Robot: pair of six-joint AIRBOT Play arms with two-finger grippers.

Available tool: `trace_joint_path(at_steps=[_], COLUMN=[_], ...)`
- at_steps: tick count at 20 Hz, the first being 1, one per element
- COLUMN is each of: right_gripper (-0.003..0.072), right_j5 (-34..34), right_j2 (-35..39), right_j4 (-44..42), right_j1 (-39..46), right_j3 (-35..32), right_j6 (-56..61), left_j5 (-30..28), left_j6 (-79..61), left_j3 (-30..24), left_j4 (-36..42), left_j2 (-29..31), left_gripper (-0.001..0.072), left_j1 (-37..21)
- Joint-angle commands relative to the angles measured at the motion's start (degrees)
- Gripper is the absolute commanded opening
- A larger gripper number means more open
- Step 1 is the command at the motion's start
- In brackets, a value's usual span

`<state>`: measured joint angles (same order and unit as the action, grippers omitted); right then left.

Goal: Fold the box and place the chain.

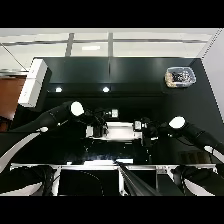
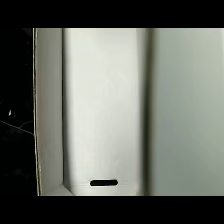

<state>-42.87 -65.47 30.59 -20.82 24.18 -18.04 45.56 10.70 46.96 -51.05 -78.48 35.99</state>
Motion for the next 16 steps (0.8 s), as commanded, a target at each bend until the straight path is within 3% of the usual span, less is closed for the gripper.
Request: trace_joint_path(at_steps=[1, 4, 6, 7, 8, 9, 10, 12, 14, 16], right_gripper=[0.0525, 0.0525, 0.0525, 0.0525, 0.0525, 0.0525, 0.0525, 0.0525, 0.0525, 0.0525], right_j5=[0.0, 0.0, 0.0, 0.0, 0.0, 0.0, 0.0, 0.0, 0.02, 0.0], right_j2=[-0.04, -0.04, -0.04, -0.04, -0.04, -0.04, -0.04, -0.04, -0.04, -0.04], right_j4=[-0.04, -0.04, -0.04, -0.04, -0.04, -0.04, -0.04, -0.04, -0.04, -0.04], right_j1=[0.0, 0.0, 0.0, 0.0, 0.0, 0.0, 0.0, -0.02, -0.02, -0.02], right_j3=[0.04, 0.04, 0.04, 0.04, 0.04, 0.04, 0.04, 0.04, 0.04, 0.04], right_j6=[0.07, 0.07, 0.07, 0.07, 0.07, 0.07, 0.07, 0.07, 0.07, 0.07], left_j5=[0.02, 0.46, 3.28, 6.19, 9.84, 14.25, 17.25, 16.65, 9.77, -0.81], left_j6=[8.31, 24.5, 36.04, 42.32, 46.97, 49.31, 49.79, 48.83, 42.23, 33.79], left_j3=[0.09, 0.07, 0.07, 0.07, 0.04, -0.17, -0.85, -4.33, -9.09, -13.05], left_j4=[-5.42, -14.97, -16.7, -16.65, -16.61, -14.95, -11.39, 1.33, 16.59, 31.76], left_j2=[3.63, 10.29, 14.86, 16.74, 17.94, 18.6, 18.71, 18.62, 18.53, 18.47], left_gripper=[0.0649, 0.0649, 0.0635, 0.0498, 0.0153, 0.0027, 0.0027, 0.0027, 0.0027, 0.0027], left_j1=[-0.04, -0.57, -2.25, -3.32, -4.22, -4.96, -5.01, -4.22, -3.52, -3.54])
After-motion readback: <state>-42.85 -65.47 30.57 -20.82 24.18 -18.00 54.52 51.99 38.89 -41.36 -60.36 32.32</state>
